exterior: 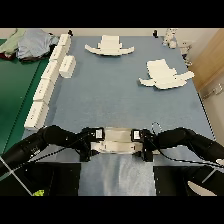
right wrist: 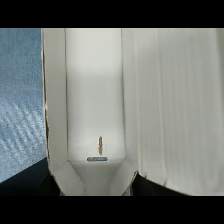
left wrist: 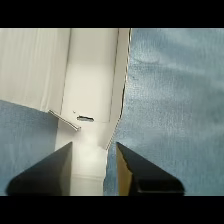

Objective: Fold the box.

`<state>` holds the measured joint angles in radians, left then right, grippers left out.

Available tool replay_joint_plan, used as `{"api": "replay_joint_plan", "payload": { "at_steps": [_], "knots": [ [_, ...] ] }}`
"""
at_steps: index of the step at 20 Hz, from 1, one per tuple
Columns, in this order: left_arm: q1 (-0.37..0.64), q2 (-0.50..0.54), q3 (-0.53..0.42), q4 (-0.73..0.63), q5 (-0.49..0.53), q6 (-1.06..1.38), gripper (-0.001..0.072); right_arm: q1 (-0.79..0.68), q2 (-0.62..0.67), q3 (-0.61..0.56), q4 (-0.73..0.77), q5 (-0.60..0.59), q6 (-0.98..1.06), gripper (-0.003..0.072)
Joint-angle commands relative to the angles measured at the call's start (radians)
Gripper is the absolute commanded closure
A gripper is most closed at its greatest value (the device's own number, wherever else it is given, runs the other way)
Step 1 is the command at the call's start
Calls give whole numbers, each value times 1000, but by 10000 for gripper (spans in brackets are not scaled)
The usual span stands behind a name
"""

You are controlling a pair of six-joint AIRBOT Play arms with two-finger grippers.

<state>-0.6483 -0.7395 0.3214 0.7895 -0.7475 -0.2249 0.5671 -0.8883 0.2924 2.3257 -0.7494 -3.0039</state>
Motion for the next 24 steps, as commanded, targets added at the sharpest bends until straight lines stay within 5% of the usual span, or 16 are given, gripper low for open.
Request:
{"api": "replay_joint_plan", "payload": {
  "at_steps": [1, 14, 15, 16, 17, 21, 22, 24],
  "knots": [
    [-46, -50, 1, -57, 101, 3, 481, 0, 0, 0, 0, 0, 0, 179],
    [-78, -153, 43, -219, 134, 150, 471, 0, 0, 0, 0, 0, 0, 179],
    [-78, -153, 43, -219, 126, 150, 375, 0, 0, 0, 0, 0, 0, 179],
    [-78, -153, 43, -219, 116, 150, 180, 0, 0, 0, 0, 0, 0, 179],
    [-78, -153, 43, -218, 107, 149, 92, 0, 0, 0, 0, 0, 0, 179],
    [-77, -152, 43, -209, 100, 126, 95, 0, 0, 0, 0, 0, 0, 179],
    [-77, -150, 45, -180, 98, 71, 168, 0, 0, 0, 0, 0, 0, 179],
    [-77, -129, 63, -37, 66, -108, 561, 0, 0, 0, 0, 0, 0, 179]
  ]
}}
